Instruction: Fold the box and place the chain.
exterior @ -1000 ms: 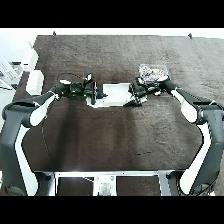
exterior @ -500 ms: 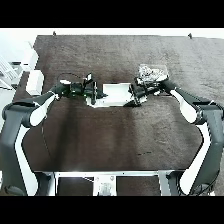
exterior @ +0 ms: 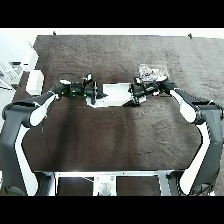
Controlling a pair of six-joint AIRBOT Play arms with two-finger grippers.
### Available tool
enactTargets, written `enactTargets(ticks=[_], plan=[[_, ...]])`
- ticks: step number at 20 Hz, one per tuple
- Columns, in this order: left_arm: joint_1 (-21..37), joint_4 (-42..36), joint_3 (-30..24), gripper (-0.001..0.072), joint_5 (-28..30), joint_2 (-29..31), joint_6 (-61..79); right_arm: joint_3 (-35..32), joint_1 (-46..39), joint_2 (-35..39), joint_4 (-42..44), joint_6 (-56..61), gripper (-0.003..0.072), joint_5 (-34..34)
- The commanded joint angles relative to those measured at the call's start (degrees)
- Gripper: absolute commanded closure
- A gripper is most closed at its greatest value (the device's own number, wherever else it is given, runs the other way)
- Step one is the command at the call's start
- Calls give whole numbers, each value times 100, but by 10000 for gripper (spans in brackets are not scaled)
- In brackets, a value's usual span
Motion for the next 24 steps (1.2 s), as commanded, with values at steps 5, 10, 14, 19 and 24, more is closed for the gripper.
enactTargets(ticks=[5,10,14,19,24], plan=[[0,0,4,688,-4,4,0,2,2,-20,52,212,22,-63],[0,0,4,688,-2,4,0,2,2,-20,57,310,21,-74],[0,0,4,688,-2,4,0,2,2,-22,0,205,21,-111],[0,0,4,688,-2,4,0,2,4,-35,-120,81,22,-133],[0,0,4,688,-2,4,0,2,0,-37,-2,96,22,-87]])
